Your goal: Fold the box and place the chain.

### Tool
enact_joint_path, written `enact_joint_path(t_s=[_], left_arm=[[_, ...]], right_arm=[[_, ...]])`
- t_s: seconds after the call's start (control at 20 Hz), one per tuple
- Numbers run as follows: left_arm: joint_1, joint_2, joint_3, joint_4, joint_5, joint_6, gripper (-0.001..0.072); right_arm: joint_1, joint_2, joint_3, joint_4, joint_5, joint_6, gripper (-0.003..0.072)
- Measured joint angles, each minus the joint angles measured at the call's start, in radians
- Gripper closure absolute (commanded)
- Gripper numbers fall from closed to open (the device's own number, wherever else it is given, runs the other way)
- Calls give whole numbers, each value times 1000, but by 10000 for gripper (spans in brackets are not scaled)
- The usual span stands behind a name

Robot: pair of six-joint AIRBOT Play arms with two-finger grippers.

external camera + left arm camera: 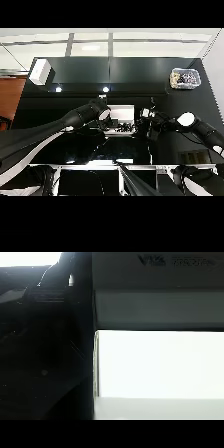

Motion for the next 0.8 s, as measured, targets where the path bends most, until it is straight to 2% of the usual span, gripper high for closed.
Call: enact_joint_path(t_s=[0.3,0.8], left_arm=[[0,0,0,-8,0,0,680],[0,0,0,-11,2,0,680]], right_arm=[[19,-24,-5,103,13,-179,-26],[23,-87,-6,200,3,-245,-26]])
